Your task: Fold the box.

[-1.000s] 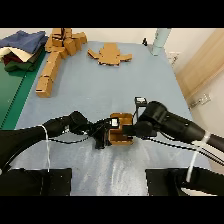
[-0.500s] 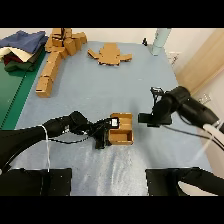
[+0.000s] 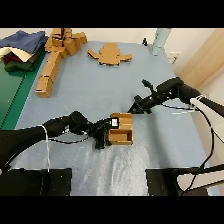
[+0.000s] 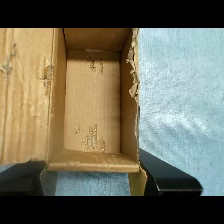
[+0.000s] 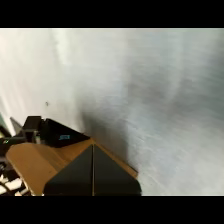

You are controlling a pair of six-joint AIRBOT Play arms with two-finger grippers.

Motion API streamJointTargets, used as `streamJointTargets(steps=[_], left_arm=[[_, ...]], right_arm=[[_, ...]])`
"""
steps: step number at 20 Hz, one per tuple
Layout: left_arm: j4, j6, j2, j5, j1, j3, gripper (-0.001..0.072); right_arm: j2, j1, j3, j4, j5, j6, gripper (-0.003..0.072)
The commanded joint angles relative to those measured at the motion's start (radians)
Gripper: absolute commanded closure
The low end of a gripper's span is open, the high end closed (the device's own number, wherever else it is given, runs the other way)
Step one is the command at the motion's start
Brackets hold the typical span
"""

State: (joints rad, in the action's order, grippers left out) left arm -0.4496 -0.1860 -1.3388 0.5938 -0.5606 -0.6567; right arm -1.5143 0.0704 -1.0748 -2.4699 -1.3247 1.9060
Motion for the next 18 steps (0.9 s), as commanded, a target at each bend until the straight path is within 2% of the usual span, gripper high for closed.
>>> streamJointTargets(steps=[1, 4, 9, 14, 18], left_arm=[[0.0, 0.0, 0.001, 0.0, 0.001, -0.001, 0.0188], [0.0, 0.0, 0.0, 0.0, 0.001, -0.001, 0.0188], [0.0, 0.0, 0.001, 0.0, 0.001, -0.001, 0.0188], [0.0, 0.0, 0.0, 0.0, 0.001, -0.001, 0.0188], [0.0, 0.0, 0.001, 0.0, 0.001, -0.001, 0.0189]], right_arm=[[-0.041, 0.058, -0.027, -0.09, -0.072, 0.158, 0.0686], [0.006, 0.12, 0.014, -0.056, -0.067, 0.197, 0.0686], [0.184, 0.218, 0.169, 0.089, 0.042, 0.204, 0.0685], [0.348, 0.317, 0.308, 0.186, 0.208, 0.205, 0.0685], [0.451, 0.395, 0.365, 0.246, 0.314, 0.205, 0.0686]])
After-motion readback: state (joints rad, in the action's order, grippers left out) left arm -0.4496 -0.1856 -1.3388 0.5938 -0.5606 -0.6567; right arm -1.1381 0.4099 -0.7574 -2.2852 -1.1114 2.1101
